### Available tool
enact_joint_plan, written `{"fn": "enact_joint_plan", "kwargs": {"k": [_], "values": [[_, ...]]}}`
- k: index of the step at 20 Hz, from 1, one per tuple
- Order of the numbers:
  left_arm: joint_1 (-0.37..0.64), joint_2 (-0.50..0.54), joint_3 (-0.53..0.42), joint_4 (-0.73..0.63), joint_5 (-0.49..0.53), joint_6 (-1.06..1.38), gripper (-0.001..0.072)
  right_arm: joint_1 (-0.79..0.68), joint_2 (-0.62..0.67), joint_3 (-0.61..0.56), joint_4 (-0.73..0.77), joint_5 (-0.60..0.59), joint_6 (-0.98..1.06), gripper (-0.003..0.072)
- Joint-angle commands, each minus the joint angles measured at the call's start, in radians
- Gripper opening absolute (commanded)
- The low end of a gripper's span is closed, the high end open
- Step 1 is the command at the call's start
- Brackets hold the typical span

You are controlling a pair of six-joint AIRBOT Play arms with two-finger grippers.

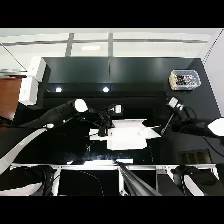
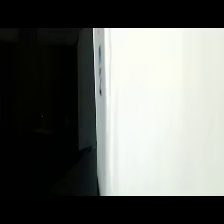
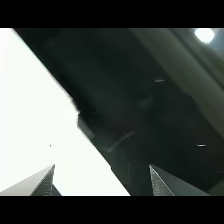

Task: Fold the box and place the chain.

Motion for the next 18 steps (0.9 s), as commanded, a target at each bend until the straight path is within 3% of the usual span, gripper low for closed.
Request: {"fn": "enact_joint_plan", "kwargs": {"k": [1, 12, 18], "values": [[-0.005, 0.003, -0.038, -0.008, 0.04, 0.002, 0.0023, 0.068, 0.0, -0.066, 0.014, -0.038, -0.037, 0.071], [-0.005, 0.003, -0.038, -0.011, 0.041, 0.002, 0.0024, 0.261, -0.032, -0.164, -0.012, -0.059, -0.175, 0.0708], [-0.005, 0.003, -0.038, -0.012, 0.041, 0.002, 0.0024, 0.277, -0.064, -0.164, -0.056, -0.074, -0.195, 0.0707]]}}
